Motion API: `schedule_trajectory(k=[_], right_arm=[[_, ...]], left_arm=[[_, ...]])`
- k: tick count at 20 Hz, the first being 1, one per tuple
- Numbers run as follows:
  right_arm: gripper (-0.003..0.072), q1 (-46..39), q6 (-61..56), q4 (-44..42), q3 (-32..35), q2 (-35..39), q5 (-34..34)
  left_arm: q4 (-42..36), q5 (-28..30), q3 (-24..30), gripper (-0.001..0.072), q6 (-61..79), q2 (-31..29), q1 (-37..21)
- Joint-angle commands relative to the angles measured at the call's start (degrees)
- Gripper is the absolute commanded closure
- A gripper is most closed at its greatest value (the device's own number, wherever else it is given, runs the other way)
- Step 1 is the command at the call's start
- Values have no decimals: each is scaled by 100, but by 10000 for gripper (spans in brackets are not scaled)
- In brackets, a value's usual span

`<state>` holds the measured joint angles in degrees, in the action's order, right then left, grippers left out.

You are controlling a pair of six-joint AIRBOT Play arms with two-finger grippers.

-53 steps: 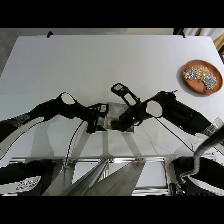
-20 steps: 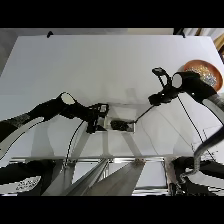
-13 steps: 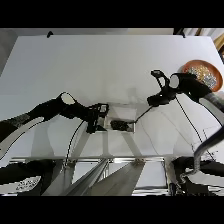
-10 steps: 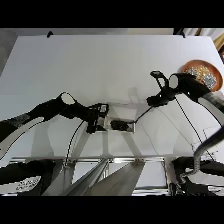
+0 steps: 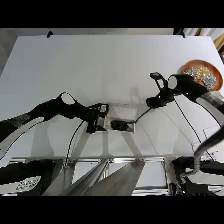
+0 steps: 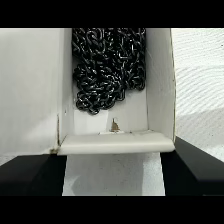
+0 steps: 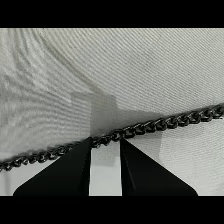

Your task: Fold the box and place the chain.

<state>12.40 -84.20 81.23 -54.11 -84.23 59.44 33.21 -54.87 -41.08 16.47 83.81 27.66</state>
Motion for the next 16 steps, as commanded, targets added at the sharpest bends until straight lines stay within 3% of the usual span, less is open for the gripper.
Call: schedule_trajectory(k=[1,2,4,9,16], right_arm=[[571,-2,2,-2,20,-76,70],[650,-2,13,0,20,-76,70],[672,-2,33,0,17,-74,103],[672,-2,420,-48,15,426,317],[672,15,525,-138,15,2179,914]], left_arm=[[2,0,0,497,2,-2,-7],[2,0,0,497,2,-2,-4],[2,0,2,497,2,-2,-4],[2,0,2,497,2,-2,-4],[2,2,0,497,2,-2,-7]])
